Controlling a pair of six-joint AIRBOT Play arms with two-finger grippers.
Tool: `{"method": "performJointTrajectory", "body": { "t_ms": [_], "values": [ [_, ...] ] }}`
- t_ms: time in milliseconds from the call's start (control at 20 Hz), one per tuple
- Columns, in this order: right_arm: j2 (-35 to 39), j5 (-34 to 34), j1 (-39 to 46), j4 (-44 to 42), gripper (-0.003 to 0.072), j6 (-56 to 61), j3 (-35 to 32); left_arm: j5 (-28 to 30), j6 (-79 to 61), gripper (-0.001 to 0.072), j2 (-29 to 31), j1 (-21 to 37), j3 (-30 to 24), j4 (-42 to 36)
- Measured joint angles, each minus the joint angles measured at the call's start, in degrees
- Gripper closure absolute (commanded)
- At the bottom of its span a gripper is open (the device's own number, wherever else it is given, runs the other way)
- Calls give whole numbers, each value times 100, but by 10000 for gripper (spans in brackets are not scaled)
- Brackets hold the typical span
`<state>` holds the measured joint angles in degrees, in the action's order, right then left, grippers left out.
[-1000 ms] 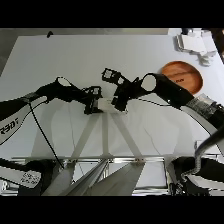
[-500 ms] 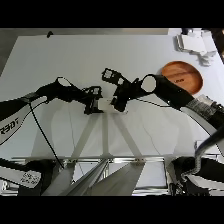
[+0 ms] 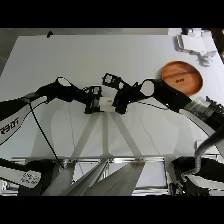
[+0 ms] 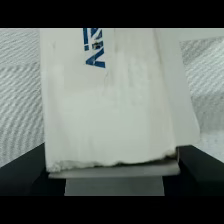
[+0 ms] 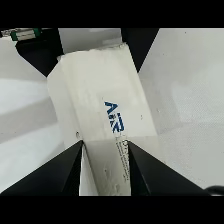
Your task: Fold the box and place the chain.
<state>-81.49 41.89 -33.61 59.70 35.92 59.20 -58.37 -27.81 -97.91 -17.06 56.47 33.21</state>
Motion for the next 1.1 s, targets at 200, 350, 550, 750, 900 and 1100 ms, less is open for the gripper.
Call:
{"method": "performJointTrajectory", "body": {
  "t_ms": [200, 350, 550, 750, 900, 1100],
  "values": [
    [20, -149, 0, 33, 431, 2, -35, 4, -2, 595, 0, 4, 2, 0],
    [68, -271, 0, 28, 431, 0, -39, 7, -7, 595, 0, 9, 2, 4],
    [103, -350, 0, 7, 431, 9, -39, 0, -15, 595, 0, 9, 7, 15],
    [127, -396, 2, -11, 431, 20, -39, -11, -22, 595, -2, 9, 7, 20],
    [197, -533, 4, -11, 437, 26, -37, -20, -26, 595, 0, 11, 7, 22],
    [229, -697, 4, -20, 447, 31, -44, -26, -26, 595, 0, 11, 7, 26]
  ]
}}
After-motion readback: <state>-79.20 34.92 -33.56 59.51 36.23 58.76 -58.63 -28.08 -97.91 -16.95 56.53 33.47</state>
